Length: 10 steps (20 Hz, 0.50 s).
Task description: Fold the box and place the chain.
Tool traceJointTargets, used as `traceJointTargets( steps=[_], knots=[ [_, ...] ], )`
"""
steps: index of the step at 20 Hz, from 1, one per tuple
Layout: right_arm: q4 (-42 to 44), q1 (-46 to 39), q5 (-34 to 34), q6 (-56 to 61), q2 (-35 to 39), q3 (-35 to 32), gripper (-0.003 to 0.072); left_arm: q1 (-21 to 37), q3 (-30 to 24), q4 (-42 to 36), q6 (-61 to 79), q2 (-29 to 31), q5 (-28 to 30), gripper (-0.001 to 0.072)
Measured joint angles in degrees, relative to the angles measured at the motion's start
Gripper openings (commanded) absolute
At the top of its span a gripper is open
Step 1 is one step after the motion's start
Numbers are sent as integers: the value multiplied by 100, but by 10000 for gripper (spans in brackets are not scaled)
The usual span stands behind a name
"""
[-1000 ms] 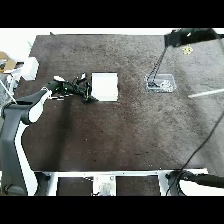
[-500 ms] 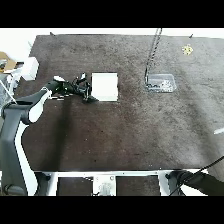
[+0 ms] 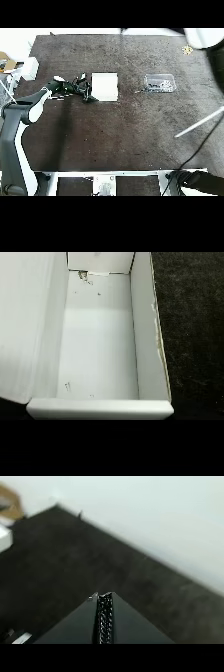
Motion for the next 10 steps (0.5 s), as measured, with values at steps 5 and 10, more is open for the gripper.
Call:
traceJointTargets(
  steps=[5, 10],
  knots=[
    [424, 155, -544, 339, -564, -1377, 10, 0, -2, 0, 0, 0, 0, 91],
    [568, 85, -1012, 809, -1062, -2352, 255, 0, 0, 0, 0, 0, 2, 91]
  ],
)
